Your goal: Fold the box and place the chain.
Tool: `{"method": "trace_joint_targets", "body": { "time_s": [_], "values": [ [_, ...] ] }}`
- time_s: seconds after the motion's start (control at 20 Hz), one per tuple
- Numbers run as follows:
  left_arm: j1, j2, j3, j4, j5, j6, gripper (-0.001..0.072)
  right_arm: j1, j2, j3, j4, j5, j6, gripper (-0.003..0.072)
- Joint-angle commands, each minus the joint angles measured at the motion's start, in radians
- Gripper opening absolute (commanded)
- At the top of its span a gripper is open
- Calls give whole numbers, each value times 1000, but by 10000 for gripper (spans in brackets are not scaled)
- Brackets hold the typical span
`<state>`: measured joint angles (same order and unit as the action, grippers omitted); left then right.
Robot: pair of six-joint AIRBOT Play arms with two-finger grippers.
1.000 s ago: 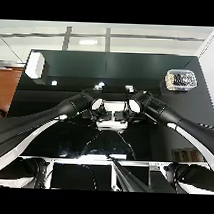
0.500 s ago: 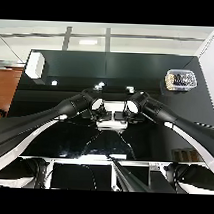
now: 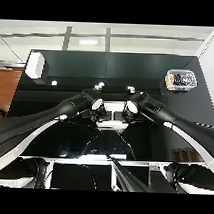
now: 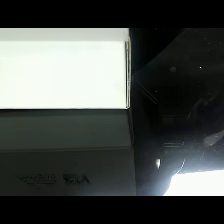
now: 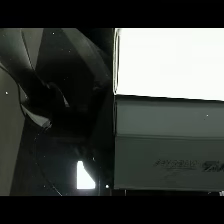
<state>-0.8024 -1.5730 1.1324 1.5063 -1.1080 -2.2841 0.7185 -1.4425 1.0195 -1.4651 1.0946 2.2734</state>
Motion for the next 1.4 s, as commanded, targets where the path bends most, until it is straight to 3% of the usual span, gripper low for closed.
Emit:
{"method": "trace_joint_targets", "body": {
  "time_s": [0.0,0.05,0.1,0.15,0.6,0.65,0.7,0.75,0.85,1.05,1.1,1.15,1.2,1.35],
  "values": [
    [0,0,-1,0,0,2,29,0,0,0,6,-6,-2,13],
    [0,0,-1,0,0,2,28,0,0,0,5,-6,-2,34],
    [0,0,-1,0,0,2,28,0,0,0,6,-6,1,200],
    [0,0,-1,0,0,2,28,0,0,0,8,-6,2,264],
    [0,0,-1,0,0,2,29,1,-28,0,10,4,1,262],
    [0,0,-1,0,0,2,29,0,-32,0,12,3,1,232],
    [0,0,-1,0,0,2,29,0,-32,0,10,-5,1,102],
    [0,0,-1,1,0,2,28,0,-32,0,10,-10,1,52],
    [0,0,-1,1,0,2,29,0,-32,0,9,-12,0,13],
    [0,0,-1,1,0,2,29,0,-31,0,9,-11,0,13],
    [0,0,-1,1,0,2,29,0,-30,1,9,-11,0,18],
    [0,0,-1,1,0,2,29,-1,-26,2,4,-11,0,179],
    [1,0,-1,1,-1,2,29,-2,-20,2,4,-11,0,287],
    [0,0,-1,0,0,2,28,-9,23,2,-8,-3,-24,287]
  ]
}}
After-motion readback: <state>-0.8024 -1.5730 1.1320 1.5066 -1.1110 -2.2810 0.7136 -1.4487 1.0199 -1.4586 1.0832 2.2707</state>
